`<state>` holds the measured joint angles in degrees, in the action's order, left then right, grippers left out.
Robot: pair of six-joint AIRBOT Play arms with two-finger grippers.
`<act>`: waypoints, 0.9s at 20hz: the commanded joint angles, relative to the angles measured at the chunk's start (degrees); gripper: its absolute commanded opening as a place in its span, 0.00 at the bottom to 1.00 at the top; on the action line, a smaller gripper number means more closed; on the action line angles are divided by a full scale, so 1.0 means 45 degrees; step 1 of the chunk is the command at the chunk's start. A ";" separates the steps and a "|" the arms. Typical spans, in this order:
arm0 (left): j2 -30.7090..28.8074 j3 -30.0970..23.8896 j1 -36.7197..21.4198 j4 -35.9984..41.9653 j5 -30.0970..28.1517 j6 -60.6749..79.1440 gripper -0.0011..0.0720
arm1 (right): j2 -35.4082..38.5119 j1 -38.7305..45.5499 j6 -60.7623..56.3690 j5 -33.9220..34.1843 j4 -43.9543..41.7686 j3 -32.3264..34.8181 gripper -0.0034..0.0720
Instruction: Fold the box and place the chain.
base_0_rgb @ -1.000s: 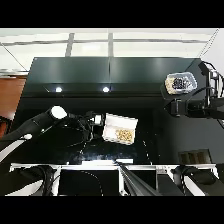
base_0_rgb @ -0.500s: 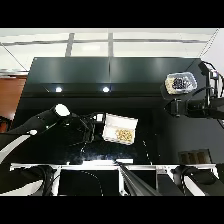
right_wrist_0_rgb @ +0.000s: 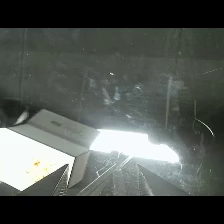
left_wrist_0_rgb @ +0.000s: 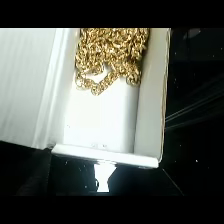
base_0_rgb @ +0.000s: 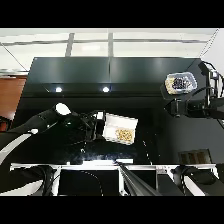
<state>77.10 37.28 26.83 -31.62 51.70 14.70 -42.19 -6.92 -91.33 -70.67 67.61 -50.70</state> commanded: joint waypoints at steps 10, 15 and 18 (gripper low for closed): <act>0.0136 0.0039 0.0335 0.0024 0.0189 -0.0573 0.67 | -0.0097 -0.0160 0.0933 0.0967 0.0981 0.0005 0.72; 0.0131 0.0039 0.0335 0.0024 -0.0151 -0.0758 0.67 | -0.1938 -0.2118 0.2890 0.3070 0.0185 0.0000 0.90; 0.0131 0.0039 0.0335 0.0024 -0.0160 -0.0748 0.67 | -0.3589 -0.3055 0.6178 0.4964 -0.1025 0.0005 0.89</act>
